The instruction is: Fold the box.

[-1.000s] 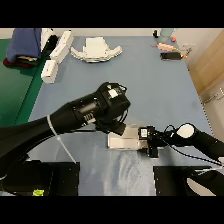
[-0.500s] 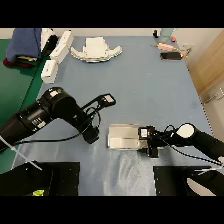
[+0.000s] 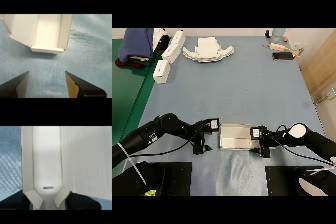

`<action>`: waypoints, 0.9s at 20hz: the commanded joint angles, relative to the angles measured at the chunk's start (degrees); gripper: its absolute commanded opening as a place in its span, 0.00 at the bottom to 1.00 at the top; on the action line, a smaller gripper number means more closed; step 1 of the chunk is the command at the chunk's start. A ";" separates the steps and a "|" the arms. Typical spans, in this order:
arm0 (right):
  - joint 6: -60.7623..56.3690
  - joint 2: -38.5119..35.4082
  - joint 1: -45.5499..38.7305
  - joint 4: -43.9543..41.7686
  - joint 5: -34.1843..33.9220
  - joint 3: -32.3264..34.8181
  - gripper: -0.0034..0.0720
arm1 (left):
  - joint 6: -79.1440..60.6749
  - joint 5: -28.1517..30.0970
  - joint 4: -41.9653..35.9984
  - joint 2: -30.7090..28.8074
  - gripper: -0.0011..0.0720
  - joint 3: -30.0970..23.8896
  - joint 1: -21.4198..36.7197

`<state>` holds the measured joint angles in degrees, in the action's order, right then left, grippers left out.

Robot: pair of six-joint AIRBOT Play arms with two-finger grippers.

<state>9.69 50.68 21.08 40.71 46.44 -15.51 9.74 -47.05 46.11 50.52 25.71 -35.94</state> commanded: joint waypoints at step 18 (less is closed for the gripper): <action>0.00 -0.02 0.02 -0.02 0.02 -0.02 0.82 | -23.69 14.21 -25.53 10.69 0.97 -4.35 -4.44</action>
<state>9.69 50.68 21.08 40.77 46.35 -15.51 -13.78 -33.28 21.76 60.62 21.10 -40.01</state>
